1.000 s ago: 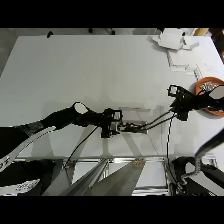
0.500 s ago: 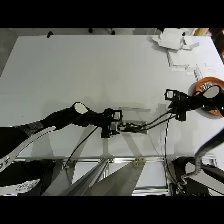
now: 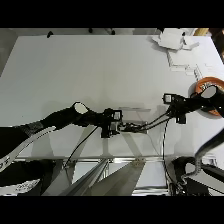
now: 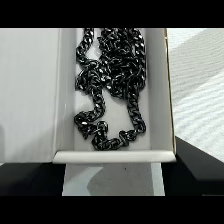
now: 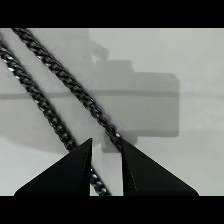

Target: Fold the box and place the chain.

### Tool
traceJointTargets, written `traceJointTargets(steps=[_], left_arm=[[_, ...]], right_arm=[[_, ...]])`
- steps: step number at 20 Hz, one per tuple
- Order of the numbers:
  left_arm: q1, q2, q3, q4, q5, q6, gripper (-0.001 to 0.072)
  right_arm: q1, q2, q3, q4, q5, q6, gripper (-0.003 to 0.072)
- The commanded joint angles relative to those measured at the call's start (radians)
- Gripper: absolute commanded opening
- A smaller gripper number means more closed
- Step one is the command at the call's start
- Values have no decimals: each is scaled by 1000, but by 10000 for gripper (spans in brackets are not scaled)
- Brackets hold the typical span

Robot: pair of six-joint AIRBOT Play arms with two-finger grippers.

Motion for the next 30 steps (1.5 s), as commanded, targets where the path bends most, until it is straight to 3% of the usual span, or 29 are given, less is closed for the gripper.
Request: traceJointTargets(steps=[1,9,11,14,23,27,30], left_arm=[[0,1,0,0,0,0,342],[0,1,0,0,0,0,342],[0,1,0,0,0,0,342],[0,1,0,0,0,0,342],[0,1,0,0,0,0,342],[0,1,0,0,0,0,342],[0,1,0,0,0,0,342]], right_arm=[[39,-16,1,-7,-11,-30,201],[44,-32,0,-77,-22,-10,150],[44,-32,1,-76,-16,5,39],[79,2,1,-84,19,39,21],[299,348,1,-58,158,127,21],[401,531,1,115,168,145,21],[469,589,1,277,160,144,21]])
